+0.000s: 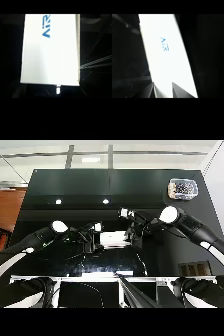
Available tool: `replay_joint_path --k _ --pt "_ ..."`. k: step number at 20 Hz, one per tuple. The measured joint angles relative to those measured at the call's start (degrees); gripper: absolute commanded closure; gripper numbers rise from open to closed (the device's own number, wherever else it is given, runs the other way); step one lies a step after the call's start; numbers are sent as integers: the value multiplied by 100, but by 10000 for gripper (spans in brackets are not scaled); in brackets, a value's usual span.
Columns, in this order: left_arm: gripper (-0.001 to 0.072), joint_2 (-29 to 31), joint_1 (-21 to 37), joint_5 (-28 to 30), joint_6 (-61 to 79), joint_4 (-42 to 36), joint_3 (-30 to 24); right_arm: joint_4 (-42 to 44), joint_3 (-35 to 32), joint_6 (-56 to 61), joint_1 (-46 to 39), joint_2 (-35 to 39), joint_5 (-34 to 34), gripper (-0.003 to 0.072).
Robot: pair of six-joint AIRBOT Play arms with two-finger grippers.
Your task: Fold the box and place the chain.
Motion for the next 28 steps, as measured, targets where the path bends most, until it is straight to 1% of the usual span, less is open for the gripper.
replay_joint_path --k 8,14,18,19,20,21,22,23,24,28 --pt "233 0 0 0 -17 0 0 48 -33 2 15 0 -37 398" --pt "233 0 -2 -2 -4 2 0 59 -72 42 254 -114 -208 398" --pt "233 0 0 -2 -22 2 0 31 -52 437 247 -48 -164 401" --pt "233 0 -2 -2 -22 2 0 42 -39 651 203 17 -76 481" --pt "233 0 0 -2 -22 2 0 44 -22 951 127 105 -7 586" --pt "233 0 0 -2 -22 2 0 57 -15 1285 37 181 76 627" --pt "233 0 0 -2 -22 2 0 90 -11 1690 -68 249 219 628" --pt "233 0 0 -2 -20 0 0 168 -17 2050 -157 295 345 658" --pt "233 0 0 -2 -22 2 0 302 -48 2404 -232 323 420 656" --pt "233 0 0 -2 -20 0 0 1178 -177 3202 -354 83 367 654"
